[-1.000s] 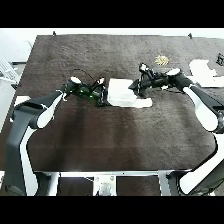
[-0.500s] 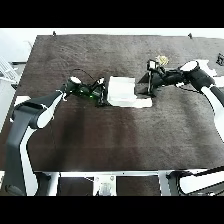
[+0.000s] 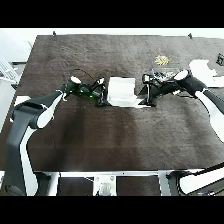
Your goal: Fold the box and place the chain.
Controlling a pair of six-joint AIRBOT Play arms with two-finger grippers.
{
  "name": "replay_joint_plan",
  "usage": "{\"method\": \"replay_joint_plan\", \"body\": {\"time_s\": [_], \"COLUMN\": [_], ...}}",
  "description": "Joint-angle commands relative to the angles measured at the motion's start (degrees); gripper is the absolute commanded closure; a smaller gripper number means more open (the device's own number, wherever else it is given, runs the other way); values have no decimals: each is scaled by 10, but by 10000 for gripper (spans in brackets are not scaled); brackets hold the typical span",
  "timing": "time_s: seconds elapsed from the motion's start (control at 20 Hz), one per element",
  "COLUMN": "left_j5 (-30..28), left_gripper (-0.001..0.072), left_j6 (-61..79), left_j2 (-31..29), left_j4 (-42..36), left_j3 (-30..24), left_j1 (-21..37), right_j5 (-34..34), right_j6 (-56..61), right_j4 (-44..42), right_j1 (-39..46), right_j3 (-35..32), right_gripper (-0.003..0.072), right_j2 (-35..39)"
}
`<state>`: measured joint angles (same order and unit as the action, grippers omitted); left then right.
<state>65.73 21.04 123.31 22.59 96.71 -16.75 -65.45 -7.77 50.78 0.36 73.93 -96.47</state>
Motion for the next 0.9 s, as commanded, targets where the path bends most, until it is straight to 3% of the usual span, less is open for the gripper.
{"method": "replay_joint_plan", "body": {"time_s": [0.0, 0.75, 0.8, 0.85], "left_j5": [9, 9, 9, 9], "left_gripper": [252, 252, 252, 252], "left_j6": [0, 0, 0, 0], "left_j2": [0, 0, 0, 0], "left_j4": [19, 18, 18, 18], "left_j3": [0, 0, 0, 0], "left_j1": [0, 0, 0, 0], "right_j5": [18, 19, 19, 19], "right_j6": [-19, -10, -10, -10], "right_j4": [3, -19, -19, -19], "right_j1": [-8, -29, -31, -31], "right_j3": [-2, -2, -2, -3], "right_gripper": [84, 100, 128, 279], "right_j2": [-7, -12, -16, -19]}}
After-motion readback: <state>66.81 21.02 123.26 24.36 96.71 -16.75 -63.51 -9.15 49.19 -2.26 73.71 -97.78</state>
